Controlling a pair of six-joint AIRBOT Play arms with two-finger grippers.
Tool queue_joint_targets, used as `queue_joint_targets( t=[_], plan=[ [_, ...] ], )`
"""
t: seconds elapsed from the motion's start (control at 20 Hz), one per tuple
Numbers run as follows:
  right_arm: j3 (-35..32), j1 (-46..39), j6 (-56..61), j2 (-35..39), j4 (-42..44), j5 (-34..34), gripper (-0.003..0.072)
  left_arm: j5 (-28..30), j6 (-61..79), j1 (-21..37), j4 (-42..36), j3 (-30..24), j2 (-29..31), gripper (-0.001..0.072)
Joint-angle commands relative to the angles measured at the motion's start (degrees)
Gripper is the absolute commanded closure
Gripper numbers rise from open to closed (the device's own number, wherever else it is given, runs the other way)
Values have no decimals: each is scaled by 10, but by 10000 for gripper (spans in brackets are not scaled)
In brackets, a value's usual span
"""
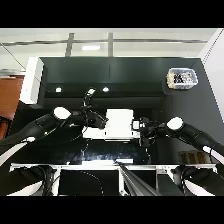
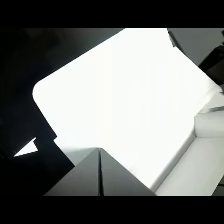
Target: Fold the box and place the chain.
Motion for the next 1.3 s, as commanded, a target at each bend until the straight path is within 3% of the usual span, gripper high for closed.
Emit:
queue_joint_targets(
  t=[0.0,0.3,0.5,0.75,0.95,1.0,1.05,1.1,1.15,1.25],
  plan=[
    [0,0,0,0,0,0,324,2,4,-2,-2,0,-10,685],
    [0,0,0,0,0,0,324,1,4,1,13,5,-8,685],
    [0,0,0,0,0,0,324,-6,2,53,35,16,43,685],
    [0,0,0,0,0,0,324,-164,0,203,102,15,128,685],
    [0,0,0,0,0,0,324,-292,6,312,117,16,139,684],
    [0,0,0,0,0,0,324,-319,31,323,125,15,139,649],
    [0,0,0,0,0,0,324,-337,64,323,139,15,139,423],
    [0,0,0,0,0,0,324,-339,85,318,156,15,139,117],
    [0,0,0,0,2,0,324,-333,100,311,173,16,139,-3],
    [0,0,0,0,2,0,324,-336,170,293,218,15,139,-3]
  ],
)
